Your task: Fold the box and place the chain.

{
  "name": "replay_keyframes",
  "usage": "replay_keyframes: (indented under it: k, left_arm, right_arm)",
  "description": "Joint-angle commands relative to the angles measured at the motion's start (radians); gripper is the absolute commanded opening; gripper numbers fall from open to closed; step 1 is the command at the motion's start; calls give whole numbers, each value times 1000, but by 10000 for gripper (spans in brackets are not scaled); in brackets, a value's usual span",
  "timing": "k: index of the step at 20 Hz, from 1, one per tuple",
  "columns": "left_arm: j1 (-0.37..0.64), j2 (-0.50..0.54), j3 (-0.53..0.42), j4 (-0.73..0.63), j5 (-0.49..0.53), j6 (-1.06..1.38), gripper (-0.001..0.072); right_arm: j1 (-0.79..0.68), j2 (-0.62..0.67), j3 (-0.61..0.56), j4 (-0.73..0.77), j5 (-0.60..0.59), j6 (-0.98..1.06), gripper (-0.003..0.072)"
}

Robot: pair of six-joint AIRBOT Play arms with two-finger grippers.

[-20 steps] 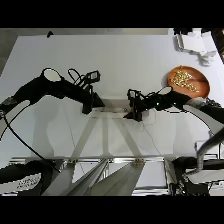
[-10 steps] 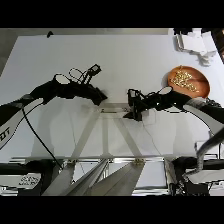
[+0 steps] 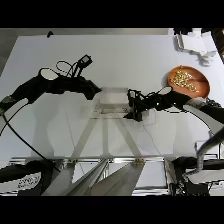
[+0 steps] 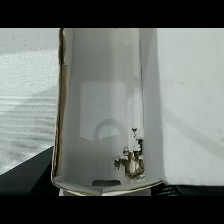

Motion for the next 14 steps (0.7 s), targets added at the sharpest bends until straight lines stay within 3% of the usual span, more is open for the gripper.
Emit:
replay_keyframes:
  k: [1,2,3,6,7,10,13,14]
  left_arm:
    - [26,45,0,275,-65,-1,311]
    - [26,38,-3,335,-82,-1,414]
    - [26,30,-14,367,-85,2,468]
    - [26,-14,-63,330,-79,211,477]
    - [25,-35,-79,285,-80,300,517]
    - [16,-87,-95,158,-124,498,547]
    - [2,-109,-95,64,-187,639,536]
    - [-1,-110,-95,60,-196,673,498]
  right_arm:
    - [0,0,0,2,0,2,400]
    - [0,0,0,2,0,2,400]
    - [0,0,0,2,0,2,400]
    - [0,0,0,2,0,2,400]
    - [0,0,0,2,0,2,400]
    - [0,0,0,2,0,2,400]
    - [0,0,0,2,0,2,400]
    - [0,0,0,2,0,2,400]
